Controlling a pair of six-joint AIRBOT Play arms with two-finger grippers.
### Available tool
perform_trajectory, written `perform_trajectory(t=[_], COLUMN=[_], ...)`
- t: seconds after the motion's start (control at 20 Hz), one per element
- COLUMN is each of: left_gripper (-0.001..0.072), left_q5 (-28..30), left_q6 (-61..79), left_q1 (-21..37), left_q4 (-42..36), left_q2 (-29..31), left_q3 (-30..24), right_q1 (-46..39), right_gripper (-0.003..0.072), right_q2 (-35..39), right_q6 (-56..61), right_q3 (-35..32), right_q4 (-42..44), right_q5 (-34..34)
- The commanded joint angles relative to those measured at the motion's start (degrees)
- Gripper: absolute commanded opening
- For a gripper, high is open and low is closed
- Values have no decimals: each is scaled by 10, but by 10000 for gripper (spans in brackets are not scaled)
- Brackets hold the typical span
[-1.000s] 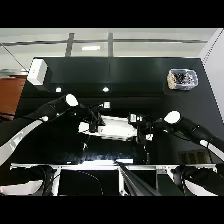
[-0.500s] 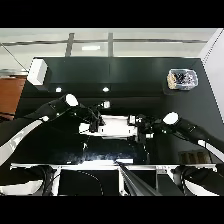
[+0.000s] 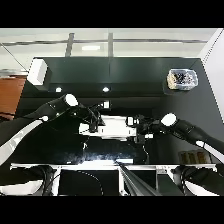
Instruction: Fold the box and place the chain.
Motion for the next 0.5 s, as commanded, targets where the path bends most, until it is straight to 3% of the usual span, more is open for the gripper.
perform_trajectory(t=[0.0, 0.05, 0.15, 0.2, 0.3, 0.35, 0.45], left_gripper=[30, 31, 36, 100, 496, 544, 545], left_q5=[-20, -26, -48, -62, -84, -94, -133], left_q6=[0, 0, -14, -32, -83, -125, -194], left_q1=[0, 0, 2, 5, 17, 24, 44], left_q4=[0, 0, 9, 18, 31, 42, 80], left_q2=[0, 1, 4, 5, 5, 6, 14], left_q3=[0, 0, 4, 10, 28, 39, 64], right_q1=[1, 1, 1, 1, 1, 1, 1], right_gripper=[527, 478, 473, 473, 473, 473, 473], right_q2=[0, 0, 0, 0, 0, 0, 0], right_q6=[5, 5, 5, 5, 5, 5, 5], right_q3=[0, 0, 0, 0, 0, 0, 0], right_q4=[-3, -3, -3, -3, -3, -3, -3], right_q5=[-7, -6, -6, -6, -6, -6, -6])
